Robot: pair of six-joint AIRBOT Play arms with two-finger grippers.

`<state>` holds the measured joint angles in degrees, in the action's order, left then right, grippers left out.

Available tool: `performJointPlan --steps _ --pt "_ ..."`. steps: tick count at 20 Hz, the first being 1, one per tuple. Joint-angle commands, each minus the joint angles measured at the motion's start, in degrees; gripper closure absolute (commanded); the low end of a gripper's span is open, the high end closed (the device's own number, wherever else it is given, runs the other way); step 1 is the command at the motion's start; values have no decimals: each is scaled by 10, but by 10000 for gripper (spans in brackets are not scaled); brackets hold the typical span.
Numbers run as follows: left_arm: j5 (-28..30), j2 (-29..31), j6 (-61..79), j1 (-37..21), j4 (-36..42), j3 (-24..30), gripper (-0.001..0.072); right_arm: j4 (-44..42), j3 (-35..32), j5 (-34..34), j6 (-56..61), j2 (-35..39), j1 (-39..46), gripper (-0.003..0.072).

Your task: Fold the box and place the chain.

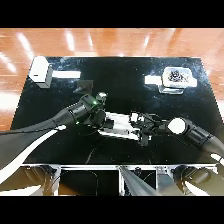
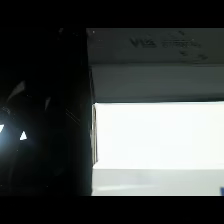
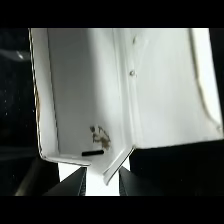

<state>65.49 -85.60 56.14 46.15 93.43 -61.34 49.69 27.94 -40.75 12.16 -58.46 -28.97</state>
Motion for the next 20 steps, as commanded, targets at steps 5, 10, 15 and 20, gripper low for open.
performJointPlan --steps 5,10,15,20 --pt "-2 0 -1 0 0 0 687 -35 0 38 -17 -9 -36 439" --pt "-4 0 -5 0 1 0 686 -52 0 55 -18 -9 -37 439" --pt "-13 0 -9 0 3 0 686 -66 0 68 -21 -30 -37 438" --pt "-12 0 -9 0 3 0 687 -79 0 78 -28 -38 -37 348"
